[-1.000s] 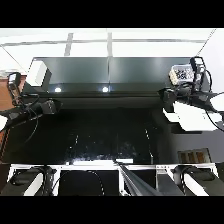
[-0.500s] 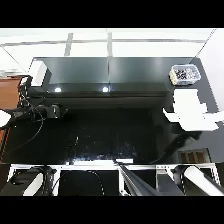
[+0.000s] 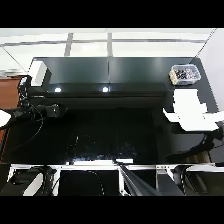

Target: Fold the box and place the chain.

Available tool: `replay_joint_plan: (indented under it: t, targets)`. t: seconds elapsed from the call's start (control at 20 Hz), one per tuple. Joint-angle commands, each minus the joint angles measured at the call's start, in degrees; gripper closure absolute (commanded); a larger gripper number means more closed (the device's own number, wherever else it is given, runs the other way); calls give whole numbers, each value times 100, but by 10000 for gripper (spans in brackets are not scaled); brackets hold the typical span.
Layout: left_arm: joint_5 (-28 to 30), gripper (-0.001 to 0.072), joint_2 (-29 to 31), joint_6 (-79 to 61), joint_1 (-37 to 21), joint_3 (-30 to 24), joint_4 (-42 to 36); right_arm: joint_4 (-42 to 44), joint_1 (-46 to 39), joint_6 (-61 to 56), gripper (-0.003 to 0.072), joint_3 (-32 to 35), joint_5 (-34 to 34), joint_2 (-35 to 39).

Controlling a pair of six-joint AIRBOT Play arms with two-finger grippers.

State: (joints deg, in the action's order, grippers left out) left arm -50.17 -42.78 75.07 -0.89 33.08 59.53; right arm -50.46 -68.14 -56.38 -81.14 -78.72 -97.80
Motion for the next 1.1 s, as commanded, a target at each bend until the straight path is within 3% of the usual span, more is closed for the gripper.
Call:
replay_joint_plan:
  t: [0.0,0.25,0.45,0.5,0.6,0.7,0.75,0.9,1.05]
  targets:
    - [33,3,-2,37,4,4,0,68,352,638,-34,-949,-973,-920]
    - [92,3,-2,37,4,4,0,-654,844,697,-32,-1056,-1156,-1233]
    - [173,4,-2,35,4,4,2,-627,863,723,502,-1056,-1176,-1209]
    - [173,4,-2,35,4,4,2,-605,863,815,571,-1056,-1279,-1187]
    - [177,4,-2,35,4,4,2,-341,868,872,571,-1019,-1410,-1073]
    - [208,3,-2,33,4,4,2,-35,931,1049,672,-802,-1429,-789]
    - [219,3,-2,33,4,4,2,2,1008,1062,672,-616,-1414,-590]
    - [219,3,-2,33,4,4,2,201,1307,1054,672,219,-1154,164]
    - [157,3,-11,33,7,4,-22,1014,1751,1150,673,1351,-684,1154]
